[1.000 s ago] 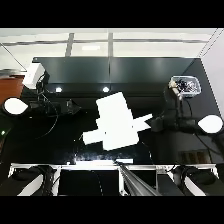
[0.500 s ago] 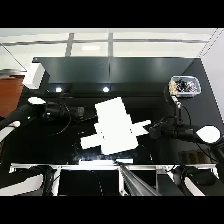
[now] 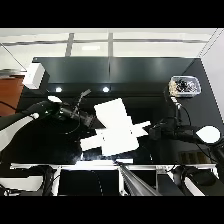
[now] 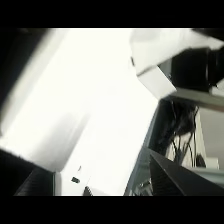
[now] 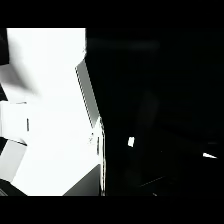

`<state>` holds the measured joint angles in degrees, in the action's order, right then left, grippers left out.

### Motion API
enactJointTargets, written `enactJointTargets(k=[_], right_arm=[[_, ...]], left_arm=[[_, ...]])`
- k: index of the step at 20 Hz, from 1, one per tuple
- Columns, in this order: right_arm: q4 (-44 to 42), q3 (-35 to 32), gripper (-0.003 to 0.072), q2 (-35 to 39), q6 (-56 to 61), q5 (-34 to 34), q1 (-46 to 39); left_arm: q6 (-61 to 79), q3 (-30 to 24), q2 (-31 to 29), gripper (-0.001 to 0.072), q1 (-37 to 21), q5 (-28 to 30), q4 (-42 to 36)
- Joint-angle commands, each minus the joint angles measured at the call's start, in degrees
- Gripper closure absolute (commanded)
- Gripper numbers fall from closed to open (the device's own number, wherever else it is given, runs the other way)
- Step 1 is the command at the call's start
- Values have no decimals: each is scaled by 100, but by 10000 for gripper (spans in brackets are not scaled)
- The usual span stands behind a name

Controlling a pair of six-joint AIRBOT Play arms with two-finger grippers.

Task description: Fold the box and place the chain.

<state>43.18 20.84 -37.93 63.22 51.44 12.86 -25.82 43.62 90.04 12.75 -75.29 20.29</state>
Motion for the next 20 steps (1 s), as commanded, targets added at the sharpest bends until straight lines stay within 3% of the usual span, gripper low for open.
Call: enactJointTargets(k=[1, 4, 5, 6, 15, 18, 20], right_arm=[[17, -2, 660, 4, 2, 90, 4], [59, -2, 660, 4, 2, 96, 4], [57, -2, 659, 4, 2, 98, 2], [57, -2, 660, 4, 2, 101, 2], [63, -2, 660, 4, 2, 103, 2], [103, -2, 660, 4, 2, 103, 4], [160, -2, 660, 4, 2, 103, 2]], left_arm=[[380, 262, 221, 52, 114, -442, 409], [374, 555, 396, 113, 203, -544, 807], [374, 629, 422, 203, 236, -546, 940], [376, 675, 442, 222, 280, -533, 994], [350, 693, 450, 232, 516, -234, 717], [348, 693, 450, 431, 522, -116, 553], [334, 693, 450, 435, 520, -146, 474]])
